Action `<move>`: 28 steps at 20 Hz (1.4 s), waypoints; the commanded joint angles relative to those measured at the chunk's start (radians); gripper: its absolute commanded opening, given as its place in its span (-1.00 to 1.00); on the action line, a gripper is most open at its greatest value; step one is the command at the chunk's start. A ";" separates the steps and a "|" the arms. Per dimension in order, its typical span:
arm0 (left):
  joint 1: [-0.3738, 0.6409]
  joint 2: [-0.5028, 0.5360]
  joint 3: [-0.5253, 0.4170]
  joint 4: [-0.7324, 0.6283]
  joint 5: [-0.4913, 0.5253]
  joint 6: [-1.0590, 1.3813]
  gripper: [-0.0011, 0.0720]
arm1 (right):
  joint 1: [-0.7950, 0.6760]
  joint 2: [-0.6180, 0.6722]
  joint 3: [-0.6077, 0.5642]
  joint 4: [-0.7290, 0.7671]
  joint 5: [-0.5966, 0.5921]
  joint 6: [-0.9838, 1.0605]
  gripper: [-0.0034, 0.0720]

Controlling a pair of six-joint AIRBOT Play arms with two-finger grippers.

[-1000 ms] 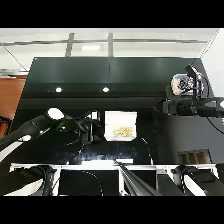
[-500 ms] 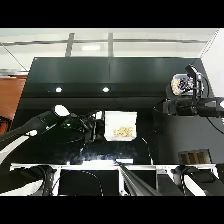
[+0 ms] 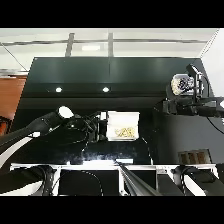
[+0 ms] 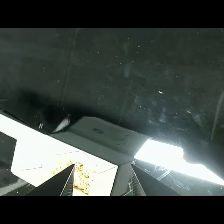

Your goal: Fold the box and place the chain.

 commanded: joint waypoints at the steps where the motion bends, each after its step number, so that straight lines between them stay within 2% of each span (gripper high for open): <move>1: -0.007 0.000 0.001 -0.005 0.025 -0.016 0.96 | -0.001 0.000 0.000 0.000 -0.001 0.000 0.20; 6: -0.013 -0.014 0.017 -0.004 -0.002 -0.014 0.96 | -0.001 0.000 0.000 0.000 -0.002 0.002 0.20; 11: -0.043 -0.020 0.026 0.000 0.014 0.000 0.96 | -0.001 0.000 0.000 0.000 0.000 0.014 0.20; 13: -0.043 -0.020 0.026 -0.001 0.014 0.000 0.88 | -0.001 0.000 0.000 -0.004 -0.002 0.014 0.20; 15: -0.043 -0.020 0.026 0.000 0.013 0.000 0.27 | 0.000 -0.001 0.000 -0.004 0.004 0.014 0.20; 17: -0.043 -0.020 0.026 0.000 0.013 0.000 0.14 | 0.000 -0.008 0.000 -0.007 0.009 0.014 0.20; 20: -0.043 -0.020 0.026 0.000 0.013 0.000 0.13 | 0.045 -0.042 0.000 -0.021 -0.080 0.014 0.20; 21: -0.044 -0.020 0.026 0.000 0.013 0.000 0.13 | 0.074 -0.065 0.000 -0.021 -0.116 0.019 0.33; 22: -0.043 -0.020 0.026 0.000 0.013 0.000 0.13 | 0.101 -0.102 0.001 -0.007 -0.135 0.020 0.75; 25: -0.045 -0.020 0.026 0.000 0.013 0.000 0.13 | 0.142 -0.246 0.040 0.020 -0.138 -0.148 0.77; 28: -0.045 -0.020 0.026 0.000 0.013 0.000 0.13 | 0.167 -0.321 0.051 0.175 -0.064 -0.559 0.77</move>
